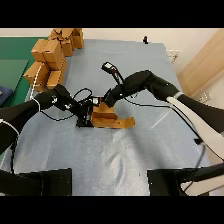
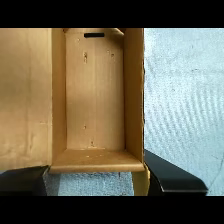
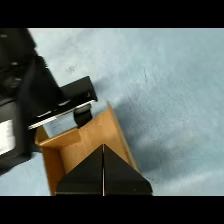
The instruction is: Fold the box.
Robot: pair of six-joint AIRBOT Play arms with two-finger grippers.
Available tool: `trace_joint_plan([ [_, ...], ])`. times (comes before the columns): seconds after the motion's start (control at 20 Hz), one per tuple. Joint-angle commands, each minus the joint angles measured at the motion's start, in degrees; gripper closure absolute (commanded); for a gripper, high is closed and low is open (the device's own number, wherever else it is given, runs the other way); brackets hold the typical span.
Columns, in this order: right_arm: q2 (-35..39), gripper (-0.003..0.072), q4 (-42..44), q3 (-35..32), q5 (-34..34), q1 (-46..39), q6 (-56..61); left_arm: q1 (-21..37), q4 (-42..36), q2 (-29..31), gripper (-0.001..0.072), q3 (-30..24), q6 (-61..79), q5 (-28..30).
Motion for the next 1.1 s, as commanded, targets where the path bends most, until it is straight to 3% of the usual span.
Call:
trace_joint_plan([
  [0.0, -10.69, 0.0682, -1.84, 7.96, -11.15, -1.51, 6.93, -0.04, 0.00, -0.02, 0.0656, 0.04, 0.00, 0.22],
  [0.2, -16.39, 0.0682, -1.75, 8.57, -21.35, -2.47, 8.59, -0.04, 0.00, -0.02, 0.0656, 0.04, 0.00, 0.28],
  [0.35, -15.74, 0.0682, -1.40, 8.98, -19.89, -2.45, 8.39, -0.04, 0.00, -0.02, 0.0656, 0.04, 0.02, 0.28],
  [0.5, -13.27, 0.0683, -2.16, 12.41, -18.84, -2.62, 8.35, -0.04, 0.00, -0.02, 0.0656, 0.04, 0.00, 0.26],
  [0.7, -2.64, 0.0684, -7.89, 11.61, -22.77, -2.80, 7.89, -0.04, 0.02, -0.02, 0.0656, 0.04, 0.02, 0.31],
  [0.85, 11.78, 0.0684, -8.63, -1.09, -16.02, -3.78, 1.22, -0.04, 0.02, -0.02, 0.0656, 0.04, 0.00, 0.28],
  [0.95, 21.68, 0.0683, -14.43, -13.77, -7.72, -4.26, 0.39, -0.04, 0.02, -0.02, 0.0656, 0.04, 0.02, 0.28],
  [1.05, 26.53, 0.0662, -20.63, -24.59, -5.18, -4.17, -1.31, -0.04, 0.02, -0.02, 0.0656, 0.04, 0.02, 0.28],
])
